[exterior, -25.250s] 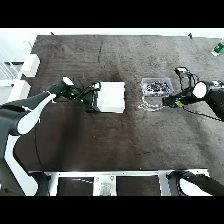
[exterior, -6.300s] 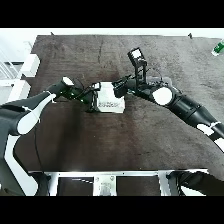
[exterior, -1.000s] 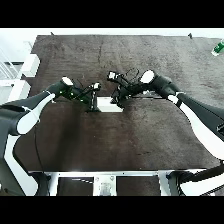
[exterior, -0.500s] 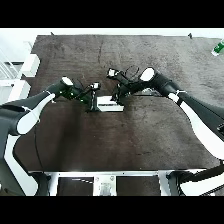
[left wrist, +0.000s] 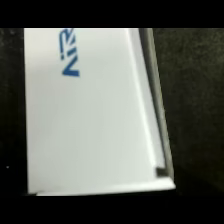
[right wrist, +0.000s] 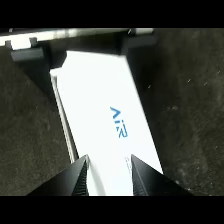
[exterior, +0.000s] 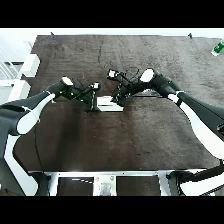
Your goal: Fold the box and place the chain.
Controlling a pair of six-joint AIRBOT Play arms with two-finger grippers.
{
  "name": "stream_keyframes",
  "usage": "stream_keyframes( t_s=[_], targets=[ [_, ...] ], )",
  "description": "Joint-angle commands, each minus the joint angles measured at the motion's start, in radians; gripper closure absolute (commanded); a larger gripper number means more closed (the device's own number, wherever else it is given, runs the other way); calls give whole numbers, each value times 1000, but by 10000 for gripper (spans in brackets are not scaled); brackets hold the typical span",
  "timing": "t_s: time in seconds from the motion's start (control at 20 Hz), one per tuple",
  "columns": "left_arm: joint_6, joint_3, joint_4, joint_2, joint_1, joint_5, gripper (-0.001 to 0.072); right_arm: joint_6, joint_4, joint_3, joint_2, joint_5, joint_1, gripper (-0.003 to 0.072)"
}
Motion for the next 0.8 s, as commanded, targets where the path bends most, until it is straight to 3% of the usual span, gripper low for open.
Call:
stream_keyframes(
  t_s=[0.0,0.5,0.6,0.75],
  targets=[
    [0,0,1,1,0,-1,240,2,-10,-23,0,18,11,392],
    [0,0,1,1,0,-1,240,1,-7,-26,0,121,24,390],
    [0,0,0,1,0,-1,240,1,-6,-26,0,121,20,278],
    [0,0,1,1,0,-1,240,1,-5,-26,0,133,17,276]
  ],
)
